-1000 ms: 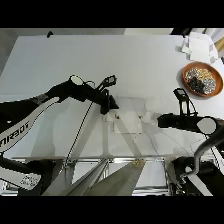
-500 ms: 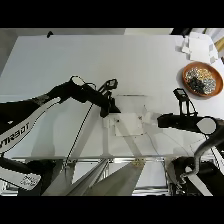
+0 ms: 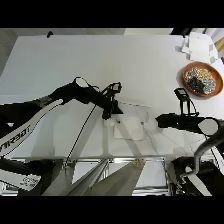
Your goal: Fold the box and place the chain.
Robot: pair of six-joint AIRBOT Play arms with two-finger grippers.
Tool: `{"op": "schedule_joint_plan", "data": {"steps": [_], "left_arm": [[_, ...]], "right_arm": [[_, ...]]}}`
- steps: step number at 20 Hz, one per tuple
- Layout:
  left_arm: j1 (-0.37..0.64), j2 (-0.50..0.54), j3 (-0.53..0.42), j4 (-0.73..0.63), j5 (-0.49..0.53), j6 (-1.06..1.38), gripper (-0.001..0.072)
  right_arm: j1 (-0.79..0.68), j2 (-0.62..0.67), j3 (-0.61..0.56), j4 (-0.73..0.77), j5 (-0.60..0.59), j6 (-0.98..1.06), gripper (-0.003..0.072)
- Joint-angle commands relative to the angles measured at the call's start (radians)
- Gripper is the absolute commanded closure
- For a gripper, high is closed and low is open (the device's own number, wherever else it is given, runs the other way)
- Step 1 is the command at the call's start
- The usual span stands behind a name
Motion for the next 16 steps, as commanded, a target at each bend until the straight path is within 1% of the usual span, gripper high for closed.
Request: {"op": "schedule_joint_plan", "data": {"steps": [1,2,3,4,6,9,10,12,14,16], "left_arm": [[-0.002,0.047,-0.001,0.055,-0.021,-0.015,0.0712],[-0.002,0.076,-0.006,0.074,-0.021,-0.031,0.0713],[-0.002,0.108,-0.020,0.077,-0.017,-0.031,0.0714],[-0.002,0.147,-0.043,0.077,-0.005,-0.031,0.0714],[-0.002,0.228,-0.115,0.073,0.051,-0.030,0.0714],[-0.002,0.328,-0.260,0.058,0.133,-0.020,0.0714],[-0.002,0.346,-0.303,0.031,0.148,0.009,0.0714],[-0.002,0.351,-0.368,-0.075,0.167,0.074,0.0712],[-0.002,0.345,-0.397,-0.178,0.177,0.138,0.0711],[-0.002,0.336,-0.397,-0.190,0.214,0.150,0.0710]], "right_arm": [[0.001,0.086,0.009,-0.002,0.011,0.000,0.0480],[0.001,0.122,0.017,-0.002,0.021,0.000,0.0441],[0.001,0.163,0.026,-0.002,0.036,0.000,0.0383],[0.001,0.198,0.036,-0.002,0.053,0.000,0.0369],[0.001,0.264,0.050,-0.006,0.095,-0.001,0.0369],[0.001,0.329,0.051,-0.007,0.167,-0.008,0.0370],[0.001,0.335,0.051,-0.007,0.193,-0.008,0.0370],[0.001,0.334,0.051,-0.007,0.232,-0.008,0.0370],[0.001,0.334,0.051,-0.006,0.248,-0.008,0.0371],[0.001,0.334,0.051,-0.007,0.251,-0.008,0.0371]]}}
